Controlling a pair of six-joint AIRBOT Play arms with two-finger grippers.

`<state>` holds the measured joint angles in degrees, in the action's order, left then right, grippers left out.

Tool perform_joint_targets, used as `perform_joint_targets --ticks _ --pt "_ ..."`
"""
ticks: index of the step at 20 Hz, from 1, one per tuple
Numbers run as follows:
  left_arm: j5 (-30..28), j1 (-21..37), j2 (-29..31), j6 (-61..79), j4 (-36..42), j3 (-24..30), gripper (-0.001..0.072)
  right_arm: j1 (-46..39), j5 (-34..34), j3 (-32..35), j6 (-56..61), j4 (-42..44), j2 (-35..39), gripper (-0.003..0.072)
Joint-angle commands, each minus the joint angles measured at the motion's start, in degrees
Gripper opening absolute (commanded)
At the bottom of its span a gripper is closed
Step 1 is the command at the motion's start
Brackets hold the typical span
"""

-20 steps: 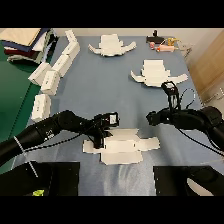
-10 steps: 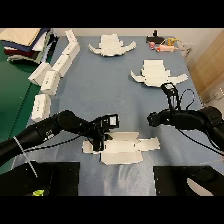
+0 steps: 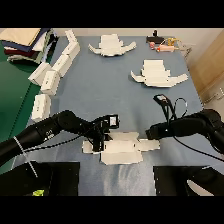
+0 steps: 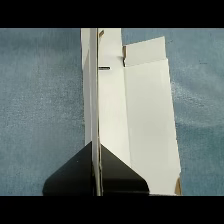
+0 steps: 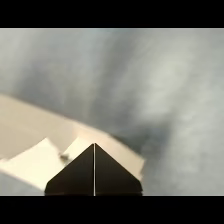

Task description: Fold the box.

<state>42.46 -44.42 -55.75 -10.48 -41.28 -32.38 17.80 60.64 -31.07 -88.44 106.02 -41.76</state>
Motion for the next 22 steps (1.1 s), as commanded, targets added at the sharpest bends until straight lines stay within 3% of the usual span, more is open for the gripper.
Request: perform_joint_targets --ticks 1,5,6,7,8,11,17,22 --pt "0.1 0.0 0.0 0.0 0.0 0.0 0.0016 10.7 8.3 0.0 1.0 3.5 3.7 0.0002" --pt "0.1 0.0 0.0 0.0 0.0 0.0 0.0016 33.9 8.1 0.7 4.4 -2.9 9.7 0.0004" --pt "0.1 0.0 0.0 0.0 0.0 0.0 0.0016 39.7 6.9 1.6 4.4 -6.4 10.8 0.0033" --pt "0.1 0.0 0.0 0.0 0.0 0.0 0.0016 44.0 4.9 2.8 4.4 -10.5 10.9 0.0345" --pt "0.0 0.0 0.0 0.0 0.0 0.0 0.0016 47.4 2.2 4.3 4.4 -15.1 10.2 0.0596" --pt "0.1 0.0 0.0 0.0 0.0 0.0 0.0016 51.3 -6.4 8.8 4.4 -27.0 4.7 0.0636" --pt "0.0 0.0 0.0 0.0 0.0 0.0 0.0016 51.2 -17.9 9.2 6.7 -34.8 -7.8 0.0639" --pt "0.1 0.0 0.0 0.0 0.0 0.0 0.0016 51.2 -15.0 6.0 20.4 -38.4 -7.4 0.0637"
